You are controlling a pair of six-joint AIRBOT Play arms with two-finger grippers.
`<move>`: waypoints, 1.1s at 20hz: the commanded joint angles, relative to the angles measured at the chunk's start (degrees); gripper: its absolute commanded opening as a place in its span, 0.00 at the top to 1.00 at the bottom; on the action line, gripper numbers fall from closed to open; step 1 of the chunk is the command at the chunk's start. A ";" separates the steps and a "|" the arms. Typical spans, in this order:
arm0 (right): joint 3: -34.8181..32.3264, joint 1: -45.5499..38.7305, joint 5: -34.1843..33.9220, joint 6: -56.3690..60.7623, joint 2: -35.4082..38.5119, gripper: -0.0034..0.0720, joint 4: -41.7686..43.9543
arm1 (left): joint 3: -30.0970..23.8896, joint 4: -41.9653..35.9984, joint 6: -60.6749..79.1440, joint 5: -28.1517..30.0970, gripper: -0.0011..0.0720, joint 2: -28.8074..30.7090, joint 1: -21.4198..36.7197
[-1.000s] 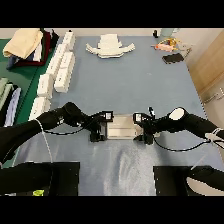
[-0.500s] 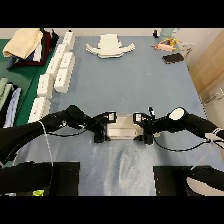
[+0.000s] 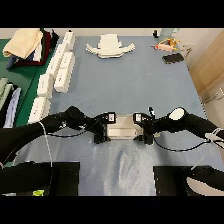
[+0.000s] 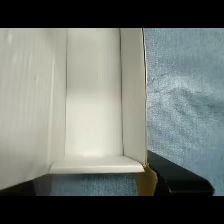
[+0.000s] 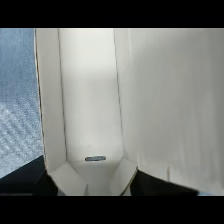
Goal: Fold the box.
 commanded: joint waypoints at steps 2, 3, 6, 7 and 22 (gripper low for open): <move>0.04 0.04 0.02 0.02 0.04 0.28 0.00 | -0.70 -0.20 0.33 0.33 0.03 0.52 0.24; 0.04 0.04 0.02 0.02 0.04 0.28 0.00 | -0.72 -0.22 0.33 0.35 0.03 0.52 0.24; 0.04 0.04 0.02 0.02 0.04 0.28 0.00 | -0.72 -1.07 0.33 0.76 0.29 0.52 0.24; 0.04 0.04 0.02 0.02 0.04 0.28 0.00 | -0.72 -1.07 0.33 0.74 0.30 0.52 0.24; 0.04 0.02 0.00 0.02 0.04 0.28 0.00 | -0.70 -1.22 0.33 0.68 0.30 0.52 0.00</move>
